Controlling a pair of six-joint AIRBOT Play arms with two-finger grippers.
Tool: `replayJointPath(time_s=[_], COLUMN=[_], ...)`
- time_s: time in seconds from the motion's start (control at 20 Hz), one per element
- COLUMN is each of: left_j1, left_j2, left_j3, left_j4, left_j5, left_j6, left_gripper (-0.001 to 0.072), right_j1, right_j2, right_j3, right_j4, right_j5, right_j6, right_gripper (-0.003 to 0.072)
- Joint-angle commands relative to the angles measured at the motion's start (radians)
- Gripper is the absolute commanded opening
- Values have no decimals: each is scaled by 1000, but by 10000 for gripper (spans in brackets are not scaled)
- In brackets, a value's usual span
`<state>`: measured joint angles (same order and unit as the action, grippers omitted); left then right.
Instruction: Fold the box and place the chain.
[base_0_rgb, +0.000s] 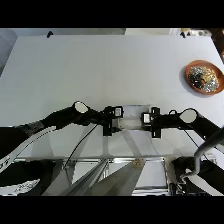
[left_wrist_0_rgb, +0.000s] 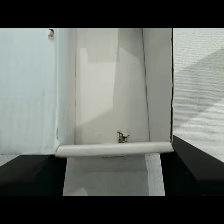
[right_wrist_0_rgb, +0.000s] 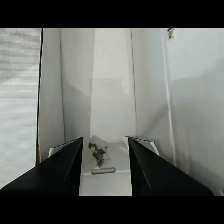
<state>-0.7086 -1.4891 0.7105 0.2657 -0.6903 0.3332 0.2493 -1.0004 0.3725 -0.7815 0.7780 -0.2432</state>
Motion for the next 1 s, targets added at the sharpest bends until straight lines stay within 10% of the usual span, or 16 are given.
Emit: replayJointPath(time_s=[0.0,0.15,0.65,0.95], left_j1=[0,0,0,0], left_j2=[1,1,1,1], left_j3=[0,0,0,0], left_j4=[0,0,0,0], left_j5=[1,1,1,0], left_j6=[0,0,0,0], left_gripper=[209,209,209,209], right_j1=[0,0,0,-2], right_j2=[9,64,233,279], right_j3=[-1,-1,0,34], right_j4=[-11,-98,-269,-275], right_j5=[31,61,100,173], right_j6=[11,90,382,679], right_gripper=[333,154,152,17])
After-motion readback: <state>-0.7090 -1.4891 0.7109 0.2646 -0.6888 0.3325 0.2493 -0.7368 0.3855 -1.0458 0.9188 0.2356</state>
